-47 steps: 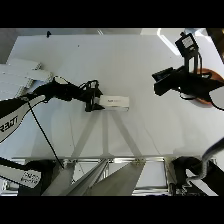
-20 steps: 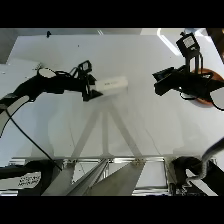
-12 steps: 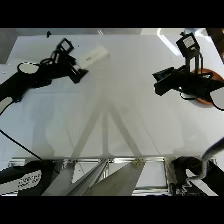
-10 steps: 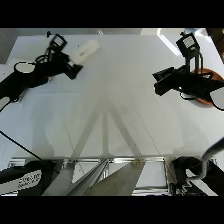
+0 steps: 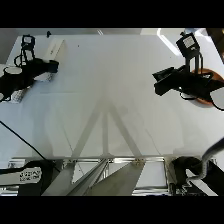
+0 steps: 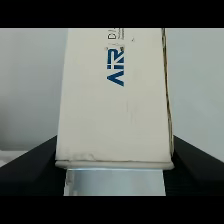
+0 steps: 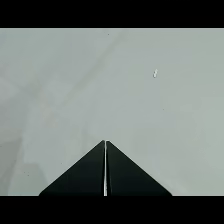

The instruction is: Fold the box and place the chain.

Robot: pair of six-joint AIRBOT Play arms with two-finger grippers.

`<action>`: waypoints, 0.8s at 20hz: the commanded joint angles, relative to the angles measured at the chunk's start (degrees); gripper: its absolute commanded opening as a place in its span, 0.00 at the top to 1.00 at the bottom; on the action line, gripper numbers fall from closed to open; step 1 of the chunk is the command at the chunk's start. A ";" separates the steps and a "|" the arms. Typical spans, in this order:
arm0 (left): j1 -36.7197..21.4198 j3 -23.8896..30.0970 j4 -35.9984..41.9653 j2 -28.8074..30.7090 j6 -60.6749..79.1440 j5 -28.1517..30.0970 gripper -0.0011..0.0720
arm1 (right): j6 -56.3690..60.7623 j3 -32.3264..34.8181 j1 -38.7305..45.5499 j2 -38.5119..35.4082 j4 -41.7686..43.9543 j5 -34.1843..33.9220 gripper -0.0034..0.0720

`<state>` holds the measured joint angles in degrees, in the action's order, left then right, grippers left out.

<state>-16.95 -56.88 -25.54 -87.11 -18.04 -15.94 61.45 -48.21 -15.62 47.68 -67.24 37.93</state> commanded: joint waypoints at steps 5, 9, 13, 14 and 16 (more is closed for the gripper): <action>-2.32 -0.02 -1.14 -10.12 -1.60 -5.84 0.95 | 0.02 -0.07 0.02 -0.04 0.02 0.02 0.94; -2.34 -0.02 -1.44 -11.19 -1.49 -6.56 0.37 | 0.02 -0.07 0.02 -0.04 0.02 0.02 0.94; -2.40 -0.02 -1.51 -9.05 -1.51 -7.50 0.03 | 0.02 -0.07 0.02 -0.04 0.02 0.04 0.94; -2.40 -0.02 -1.49 -7.98 -1.51 -8.50 0.03 | 0.02 -0.07 0.02 -0.04 0.02 0.02 0.94; -2.40 -0.02 -1.53 -5.44 -1.49 -10.16 0.03 | 0.02 -0.07 0.02 -0.04 0.02 0.02 0.94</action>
